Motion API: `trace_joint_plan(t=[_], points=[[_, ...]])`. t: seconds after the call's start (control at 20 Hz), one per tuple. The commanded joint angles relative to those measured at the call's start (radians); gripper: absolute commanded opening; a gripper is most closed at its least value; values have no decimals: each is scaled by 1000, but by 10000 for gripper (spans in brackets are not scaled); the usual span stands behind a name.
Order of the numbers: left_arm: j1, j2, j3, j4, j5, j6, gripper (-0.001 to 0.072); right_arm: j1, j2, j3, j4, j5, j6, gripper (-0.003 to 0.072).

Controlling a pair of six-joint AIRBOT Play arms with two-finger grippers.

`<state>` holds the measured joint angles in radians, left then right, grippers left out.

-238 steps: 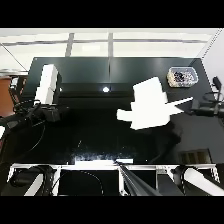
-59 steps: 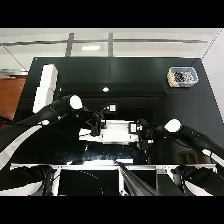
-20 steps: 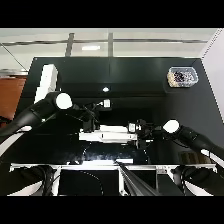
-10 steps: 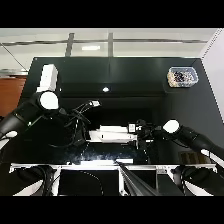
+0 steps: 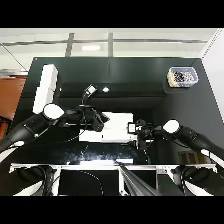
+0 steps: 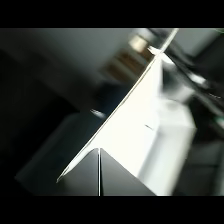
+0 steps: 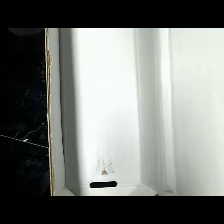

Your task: Fold the box and place the chain.

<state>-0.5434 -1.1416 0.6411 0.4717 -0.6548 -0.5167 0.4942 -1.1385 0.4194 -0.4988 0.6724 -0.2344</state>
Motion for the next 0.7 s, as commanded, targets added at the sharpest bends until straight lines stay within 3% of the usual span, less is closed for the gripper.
trace_joint_plan(t=[0.0,0.15,0.4,0.65], points=[[-39,-73,-10,48,86,68,29,0,0,0,0,0,0,474],[-53,-107,-10,124,-1,68,29,0,0,0,0,0,0,474],[-51,-103,-6,161,14,67,30,0,0,0,0,0,0,473],[-14,58,26,376,-45,-3,33,0,0,0,0,0,0,474]])
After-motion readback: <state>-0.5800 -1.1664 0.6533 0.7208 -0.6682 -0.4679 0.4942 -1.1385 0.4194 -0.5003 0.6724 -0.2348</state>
